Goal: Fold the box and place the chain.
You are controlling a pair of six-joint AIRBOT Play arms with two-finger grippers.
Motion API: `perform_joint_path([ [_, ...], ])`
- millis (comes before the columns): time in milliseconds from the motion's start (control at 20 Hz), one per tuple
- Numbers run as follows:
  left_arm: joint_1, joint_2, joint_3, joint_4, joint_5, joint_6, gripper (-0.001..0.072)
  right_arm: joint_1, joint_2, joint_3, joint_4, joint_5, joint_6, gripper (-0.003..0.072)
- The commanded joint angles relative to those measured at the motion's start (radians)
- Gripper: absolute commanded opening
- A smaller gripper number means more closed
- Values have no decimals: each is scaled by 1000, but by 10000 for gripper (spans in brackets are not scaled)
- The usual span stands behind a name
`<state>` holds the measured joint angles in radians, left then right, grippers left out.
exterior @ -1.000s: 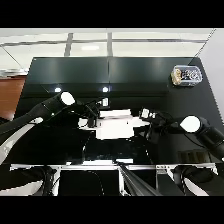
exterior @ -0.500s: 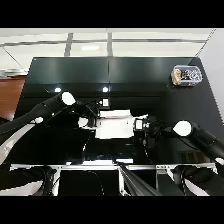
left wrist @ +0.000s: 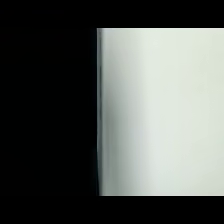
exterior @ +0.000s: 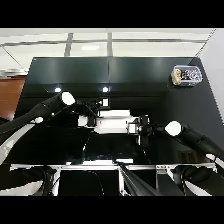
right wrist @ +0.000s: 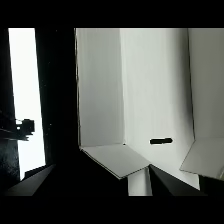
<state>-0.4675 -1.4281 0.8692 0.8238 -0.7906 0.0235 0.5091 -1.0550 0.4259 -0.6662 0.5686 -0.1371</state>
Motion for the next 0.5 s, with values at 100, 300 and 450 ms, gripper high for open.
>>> perform_joint_path([
  [100,0,0,1,-2,-2,-1,31,12,-6,17,27,-33,-14,648],
  [300,0,0,1,-2,-3,-1,31,12,-6,27,37,-26,-3,648],
  [450,0,0,1,-2,-4,-1,31,11,-6,65,48,-23,9,648],
])
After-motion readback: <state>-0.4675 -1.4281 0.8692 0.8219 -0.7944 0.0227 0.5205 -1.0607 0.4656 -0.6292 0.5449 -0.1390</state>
